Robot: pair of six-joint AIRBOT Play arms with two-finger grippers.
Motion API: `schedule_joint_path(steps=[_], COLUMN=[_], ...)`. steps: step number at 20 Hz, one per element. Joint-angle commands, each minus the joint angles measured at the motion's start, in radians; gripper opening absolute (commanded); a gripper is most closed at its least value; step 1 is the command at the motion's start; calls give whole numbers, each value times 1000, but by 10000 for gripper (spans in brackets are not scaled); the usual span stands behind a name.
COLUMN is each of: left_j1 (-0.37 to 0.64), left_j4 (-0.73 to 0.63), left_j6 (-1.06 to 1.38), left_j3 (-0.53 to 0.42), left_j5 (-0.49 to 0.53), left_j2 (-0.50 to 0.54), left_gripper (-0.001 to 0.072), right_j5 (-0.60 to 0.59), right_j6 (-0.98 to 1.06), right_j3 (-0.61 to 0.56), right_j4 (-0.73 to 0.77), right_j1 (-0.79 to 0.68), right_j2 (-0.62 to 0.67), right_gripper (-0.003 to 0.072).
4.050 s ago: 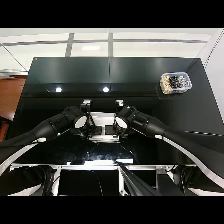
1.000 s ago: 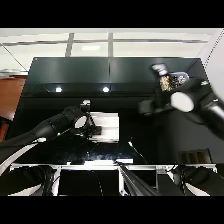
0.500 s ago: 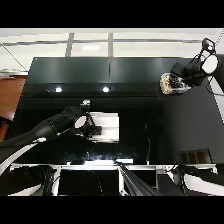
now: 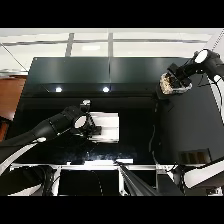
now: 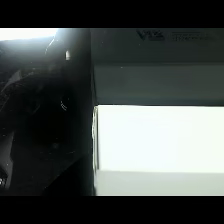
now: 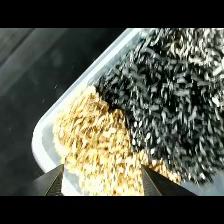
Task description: Fold the box and place the chain.
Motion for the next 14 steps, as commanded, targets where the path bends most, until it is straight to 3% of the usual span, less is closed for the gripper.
schedule_joint_path(steps=[1, 5, 8, 14], left_j1=[0, 0, 0, 0], left_j4=[0, 0, 0, 0], left_j6=[0, 0, 0, 0], left_j3=[0, 0, 0, 0], left_j5=[-3, -3, -3, -3], left_j2=[1, 1, 0, 1], left_gripper=[30, 31, 31, 31], right_j5=[9, 9, 14, 77], right_j6=[16, 16, -43, -140], right_j3=[21, 20, 25, 30], right_j4=[28, 39, 92, 96], right_j1=[-3, 4, -3, -48], right_j2=[-51, -73, -72, 14], right_gripper=[536, 534, 37, 25])
